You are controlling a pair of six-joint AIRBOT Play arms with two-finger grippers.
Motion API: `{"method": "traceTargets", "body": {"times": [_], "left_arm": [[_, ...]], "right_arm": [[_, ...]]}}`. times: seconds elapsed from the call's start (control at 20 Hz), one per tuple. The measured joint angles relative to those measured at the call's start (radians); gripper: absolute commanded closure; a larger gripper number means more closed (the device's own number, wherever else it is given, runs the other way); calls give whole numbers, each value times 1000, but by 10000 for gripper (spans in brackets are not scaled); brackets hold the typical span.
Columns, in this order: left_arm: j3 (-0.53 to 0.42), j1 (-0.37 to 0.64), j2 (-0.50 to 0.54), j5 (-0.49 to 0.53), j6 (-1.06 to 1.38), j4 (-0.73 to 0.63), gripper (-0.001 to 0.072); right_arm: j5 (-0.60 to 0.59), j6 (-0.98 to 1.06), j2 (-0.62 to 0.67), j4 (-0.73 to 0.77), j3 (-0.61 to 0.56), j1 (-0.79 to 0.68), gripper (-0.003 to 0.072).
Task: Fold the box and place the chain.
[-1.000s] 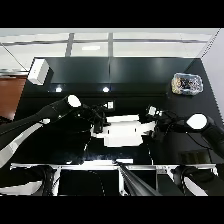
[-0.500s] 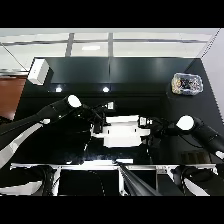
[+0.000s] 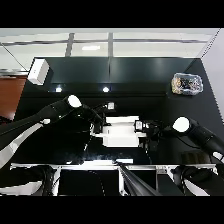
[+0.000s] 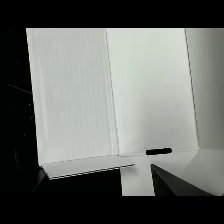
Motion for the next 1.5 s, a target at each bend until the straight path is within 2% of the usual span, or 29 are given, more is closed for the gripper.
{"method": "traceTargets", "body": {"times": [0.75, 1.15, 1.5], "left_arm": [[0, 0, 0, 4, 0, 0, 680], [-1, 0, 0, 1, 5, 0, 681], [16, 0, -1, -4, 30, 11, 681]], "right_arm": [[-70, 43, 24, 24, 60, 13, 8], [-173, 40, 25, 33, 77, 13, 8], [-217, 34, 25, 20, 82, 10, 8]]}}
